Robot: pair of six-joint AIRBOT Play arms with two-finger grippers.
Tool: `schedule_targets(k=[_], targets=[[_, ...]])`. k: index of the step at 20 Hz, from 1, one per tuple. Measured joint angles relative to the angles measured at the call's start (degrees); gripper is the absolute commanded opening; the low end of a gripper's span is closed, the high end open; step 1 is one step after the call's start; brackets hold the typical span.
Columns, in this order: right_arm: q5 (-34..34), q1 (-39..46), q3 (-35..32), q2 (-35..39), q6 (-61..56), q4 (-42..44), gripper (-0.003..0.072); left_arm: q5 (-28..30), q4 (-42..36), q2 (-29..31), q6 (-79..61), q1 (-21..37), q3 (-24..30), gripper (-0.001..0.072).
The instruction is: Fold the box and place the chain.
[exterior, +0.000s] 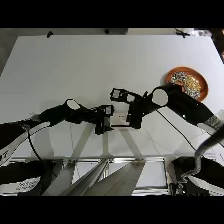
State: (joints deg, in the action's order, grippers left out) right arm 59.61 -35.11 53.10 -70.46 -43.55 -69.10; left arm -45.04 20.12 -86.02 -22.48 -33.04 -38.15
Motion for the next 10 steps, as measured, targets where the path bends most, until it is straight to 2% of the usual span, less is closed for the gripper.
schedule_targets(k=[10], targets=[[-0.7, -2.1, -1.6, -0.2, -0.1, -0.2, 0.031, -0.2, 0.2, 0.0, -0.1, 0.0, 0.0, 0.0372]])
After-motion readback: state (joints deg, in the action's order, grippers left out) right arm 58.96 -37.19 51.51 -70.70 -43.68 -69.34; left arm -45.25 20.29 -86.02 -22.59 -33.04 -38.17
